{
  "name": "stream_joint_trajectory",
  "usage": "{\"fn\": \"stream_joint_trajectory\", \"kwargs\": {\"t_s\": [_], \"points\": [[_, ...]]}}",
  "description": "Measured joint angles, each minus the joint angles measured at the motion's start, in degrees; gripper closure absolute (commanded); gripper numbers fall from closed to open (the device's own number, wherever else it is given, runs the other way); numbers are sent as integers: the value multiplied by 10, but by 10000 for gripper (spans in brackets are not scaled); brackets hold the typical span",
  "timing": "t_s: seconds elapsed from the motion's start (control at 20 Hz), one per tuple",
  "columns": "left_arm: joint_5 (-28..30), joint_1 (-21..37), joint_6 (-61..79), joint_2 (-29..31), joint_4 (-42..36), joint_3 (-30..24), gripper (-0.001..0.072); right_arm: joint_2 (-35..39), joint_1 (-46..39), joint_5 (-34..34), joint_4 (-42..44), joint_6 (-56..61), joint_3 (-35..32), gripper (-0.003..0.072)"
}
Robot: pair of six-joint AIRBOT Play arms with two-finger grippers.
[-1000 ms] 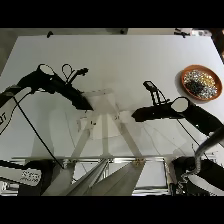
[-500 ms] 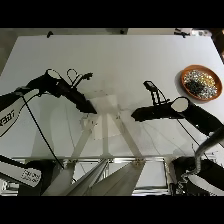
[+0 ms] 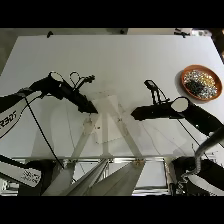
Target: Fold the box and place the chain.
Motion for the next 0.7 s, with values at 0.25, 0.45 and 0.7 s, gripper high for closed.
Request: {"fn": "stream_joint_trajectory", "kwargs": {"t_s": [0.25,0.45,0.7], "points": [[4,-9,70,25,2,0,706,7,-5,8,13,4,2,338],[21,-20,120,76,-1,0,708,44,-42,51,19,5,25,339],[37,-42,141,141,7,0,709,126,-130,176,-9,4,55,343]]}}
